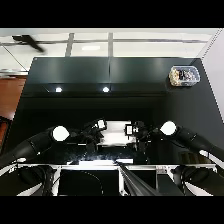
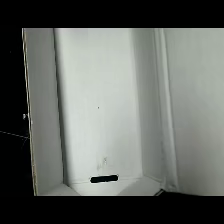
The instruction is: Fold the box and place the chain.
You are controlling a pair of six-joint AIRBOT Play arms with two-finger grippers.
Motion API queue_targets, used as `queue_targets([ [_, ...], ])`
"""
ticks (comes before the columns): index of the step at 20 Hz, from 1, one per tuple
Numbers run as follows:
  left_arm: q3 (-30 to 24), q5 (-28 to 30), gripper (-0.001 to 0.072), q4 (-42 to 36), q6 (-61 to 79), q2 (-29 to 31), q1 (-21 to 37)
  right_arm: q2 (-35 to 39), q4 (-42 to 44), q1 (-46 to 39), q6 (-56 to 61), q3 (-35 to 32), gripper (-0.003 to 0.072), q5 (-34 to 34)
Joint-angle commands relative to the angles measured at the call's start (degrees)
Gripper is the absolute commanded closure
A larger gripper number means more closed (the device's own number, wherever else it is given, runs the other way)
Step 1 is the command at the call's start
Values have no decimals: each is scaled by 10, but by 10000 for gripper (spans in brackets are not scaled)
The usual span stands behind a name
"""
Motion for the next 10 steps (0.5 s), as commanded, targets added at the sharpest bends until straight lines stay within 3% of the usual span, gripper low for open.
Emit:
queue_targets([
  [1, 0, 19, 529, 13, 4, -2, -8, 0, 0, 0, 0, 0, 147, 0],
  [2, 0, 19, 524, 13, 4, -2, -9, 0, 0, 0, 0, 0, 147, 0],
  [3, 0, 19, 384, 13, 4, -2, -10, 0, 0, 0, 0, 0, 147, 0],
  [4, 0, 17, 304, 13, 4, -2, -10, 0, 0, 0, 0, 0, 147, 0],
  [8, 0, 17, 406, 13, 4, -2, -10, 0, 0, 0, 0, 0, 148, 0],
  [10, 1, 16, 605, 14, 4, 0, -9, 0, 0, 0, 0, 0, 147, 0],
])
